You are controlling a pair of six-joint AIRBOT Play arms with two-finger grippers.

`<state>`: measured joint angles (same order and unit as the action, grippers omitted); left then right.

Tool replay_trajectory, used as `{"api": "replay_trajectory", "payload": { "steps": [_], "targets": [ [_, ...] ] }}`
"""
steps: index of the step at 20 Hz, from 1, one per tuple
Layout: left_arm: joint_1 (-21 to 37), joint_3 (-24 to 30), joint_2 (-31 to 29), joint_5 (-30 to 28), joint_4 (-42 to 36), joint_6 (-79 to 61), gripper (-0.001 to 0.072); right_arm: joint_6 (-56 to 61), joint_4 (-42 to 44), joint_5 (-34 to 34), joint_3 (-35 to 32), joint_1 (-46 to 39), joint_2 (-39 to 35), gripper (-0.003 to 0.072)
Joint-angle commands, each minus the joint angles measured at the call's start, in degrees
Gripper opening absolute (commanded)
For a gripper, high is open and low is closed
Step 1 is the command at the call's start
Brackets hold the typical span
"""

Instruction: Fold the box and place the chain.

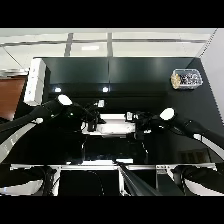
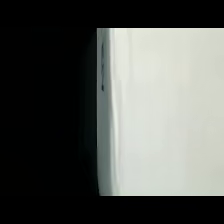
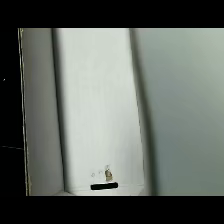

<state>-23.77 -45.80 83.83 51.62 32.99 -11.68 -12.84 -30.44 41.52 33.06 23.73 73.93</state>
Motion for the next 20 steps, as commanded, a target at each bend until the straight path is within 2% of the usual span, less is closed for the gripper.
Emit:
{"api": "replay_trajectory", "payload": {
  "steps": [1, 7, 9, 12, 13, 14, 15, 16, 17, 18, 20],
  "targets": [
    [0.0, -0.04, 0.04, -0.02, 0.09, -0.11, 0.0027, 1.53, -1.03, -0.17, 0.44, 0.2, 0.39, 0.071],
    [0.0, -0.04, 0.04, -0.02, 0.09, -0.11, 0.0027, 1.92, -3.19, -0.17, 0.44, 1.4, 0.52, 0.0709],
    [0.0, -0.04, 0.04, -0.02, 0.07, -0.11, 0.0027, 1.92, -3.19, -0.17, 0.44, 1.4, 0.52, 0.0554],
    [0.02, -0.04, 0.04, 0.0, 0.02, -0.07, 0.0029, 1.92, -3.02, -0.31, 0.44, 1.4, 0.52, 0.0534],
    [0.15, -0.09, -0.02, 0.04, 0.11, 0.68, 0.0081, 1.95, -3.02, -0.39, 0.44, 1.38, 0.5, 0.0533],
    [0.5, -0.09, -0.35, -0.04, 0.17, 2.32, 0.0279, 1.97, -3.02, -0.39, 0.44, 1.38, 0.52, 0.0533],
    [1.05, -0.09, -1.05, -0.17, 0.94, 4.46, 0.0421, 1.95, -3.02, -0.39, 0.44, 1.4, 0.5, 0.0533],
    [1.9, -0.09, -2.36, -0.15, 2.86, 7.48, 0.0516, 1.95, -3.04, -0.39, 0.44, 1.4, 0.5, 0.0529],
    [2.73, -0.09, -4.13, -0.15, 5.75, 10.67, 0.0595, 1.95, -3.04, -0.37, 0.44, 1.4, 0.52, 0.0409],
    [3.69, -0.09, -6.47, -0.09, 9.33, 14.51, 0.0697, 1.95, -3.04, -0.39, 0.44, 1.4, 0.52, 0.0406],
    [5.75, -0.09, -11.96, 0.59, 16.94, 22.91, 0.0712, 1.95, -3.04, -0.37, 0.44, 1.4, 0.52, 0.0406]
  ]
}}
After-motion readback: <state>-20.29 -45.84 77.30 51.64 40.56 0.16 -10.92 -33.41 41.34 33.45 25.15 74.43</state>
